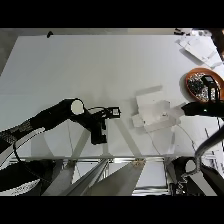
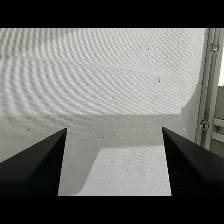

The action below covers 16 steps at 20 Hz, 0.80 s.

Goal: Fold the box and place the chain.

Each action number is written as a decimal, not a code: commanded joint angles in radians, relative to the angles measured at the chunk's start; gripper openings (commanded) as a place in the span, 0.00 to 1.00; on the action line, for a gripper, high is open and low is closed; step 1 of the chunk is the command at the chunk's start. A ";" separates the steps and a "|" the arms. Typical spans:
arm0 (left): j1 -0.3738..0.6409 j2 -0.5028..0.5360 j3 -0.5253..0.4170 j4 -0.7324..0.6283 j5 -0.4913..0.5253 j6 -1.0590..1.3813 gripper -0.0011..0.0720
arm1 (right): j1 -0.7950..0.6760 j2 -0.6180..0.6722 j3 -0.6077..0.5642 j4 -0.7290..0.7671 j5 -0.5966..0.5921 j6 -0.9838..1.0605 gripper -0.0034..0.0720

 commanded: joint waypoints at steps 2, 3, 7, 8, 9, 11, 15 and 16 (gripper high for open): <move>-0.001 0.000 0.001 0.000 0.000 0.000 0.88 | 0.002 0.122 -0.118 0.137 -0.060 -0.065 0.06; -0.001 0.000 0.001 0.000 0.000 0.000 0.88 | 0.002 0.142 -0.134 0.161 -0.066 -0.066 0.06; -0.001 0.000 0.001 -0.085 0.004 0.001 0.88 | 0.002 0.168 -0.164 0.201 -0.061 -0.081 0.06; -0.001 0.000 0.001 -0.111 0.001 0.001 0.88 | 0.002 0.168 -0.164 0.208 -0.058 -0.081 0.06; -0.001 0.000 0.001 -0.129 -0.008 0.001 0.89 | 0.002 0.168 -0.164 0.213 -0.059 -0.082 0.06; -0.001 0.000 0.001 -0.132 -0.016 0.001 0.89 | 0.002 0.168 -0.164 0.222 -0.061 -0.082 0.06; -0.001 0.000 0.001 -0.144 -0.030 -0.005 0.89 | 0.002 0.168 -0.164 0.222 -0.070 -0.082 0.06; -0.001 0.000 0.001 -0.146 -0.045 -0.008 0.88 | 0.002 0.168 -0.164 0.222 -0.070 -0.082 0.06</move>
